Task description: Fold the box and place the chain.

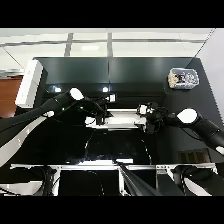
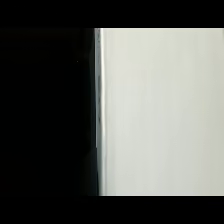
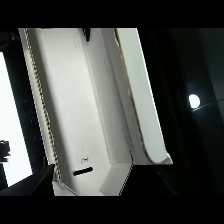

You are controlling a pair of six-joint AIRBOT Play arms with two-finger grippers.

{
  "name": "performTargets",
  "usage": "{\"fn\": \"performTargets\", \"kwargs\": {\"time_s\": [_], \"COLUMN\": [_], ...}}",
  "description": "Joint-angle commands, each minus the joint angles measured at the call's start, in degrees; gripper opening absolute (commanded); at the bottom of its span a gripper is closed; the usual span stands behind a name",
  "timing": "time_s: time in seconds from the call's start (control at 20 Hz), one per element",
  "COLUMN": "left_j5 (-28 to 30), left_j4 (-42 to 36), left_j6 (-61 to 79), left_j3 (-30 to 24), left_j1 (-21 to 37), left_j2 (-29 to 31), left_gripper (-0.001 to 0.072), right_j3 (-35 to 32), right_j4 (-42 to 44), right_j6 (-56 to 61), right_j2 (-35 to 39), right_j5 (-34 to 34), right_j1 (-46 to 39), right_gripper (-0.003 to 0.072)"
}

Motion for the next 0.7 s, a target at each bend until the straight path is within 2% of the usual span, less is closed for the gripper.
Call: {"fn": "performTargets", "kwargs": {"time_s": [0.0,0.15,0.65], "left_j5": [0.0,0.0,0.0], "left_j4": [0.0,0.0,0.0], "left_j6": [0.0,0.0,0.0], "left_j3": [0.0,0.0,0.0], "left_j1": [0.0,0.0,0.0], "left_j2": [0.0,0.0,0.0], "left_gripper": [0.0026,0.0026,0.0026], "right_j3": [0.1,0.1,0.8], "right_j4": [8.0,9.6,7.4], "right_j6": [-7.8,-11.0,-12.2], "right_j2": [-3.5,-6.7,-14.3], "right_j5": [0.6,3.4,4.7], "right_j1": [-0.9,-1.2,-1.2], "right_gripper": [0.0691,0.0691,0.0691]}}
